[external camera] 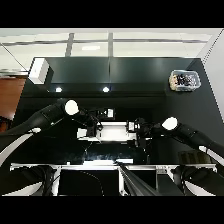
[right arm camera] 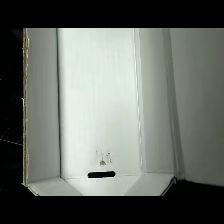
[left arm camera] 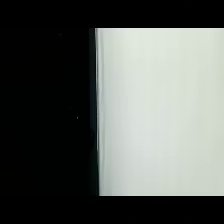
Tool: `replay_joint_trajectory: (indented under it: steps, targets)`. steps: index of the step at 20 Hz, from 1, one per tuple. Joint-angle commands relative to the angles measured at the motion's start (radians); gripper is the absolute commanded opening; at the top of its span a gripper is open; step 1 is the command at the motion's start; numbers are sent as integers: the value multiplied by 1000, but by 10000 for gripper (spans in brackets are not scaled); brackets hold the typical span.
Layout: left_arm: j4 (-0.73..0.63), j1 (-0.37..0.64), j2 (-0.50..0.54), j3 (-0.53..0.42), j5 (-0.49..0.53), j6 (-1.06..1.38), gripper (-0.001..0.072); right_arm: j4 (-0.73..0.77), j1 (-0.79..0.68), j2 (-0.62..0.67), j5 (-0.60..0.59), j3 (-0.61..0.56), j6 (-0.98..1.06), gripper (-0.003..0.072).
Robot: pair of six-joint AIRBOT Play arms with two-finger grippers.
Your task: Fold the box and place the chain.
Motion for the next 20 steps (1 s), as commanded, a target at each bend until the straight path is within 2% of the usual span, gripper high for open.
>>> replay_joint_trajectory:
  steps: [1,8,20]
  targets:
    - [0,0,1,1,0,0,26,0,1,0,-1,-1,0,692]
    - [0,0,1,1,2,0,26,-48,49,-7,-60,-1,56,691]
    - [1,0,1,1,2,0,26,-78,48,-7,-56,-1,88,691]
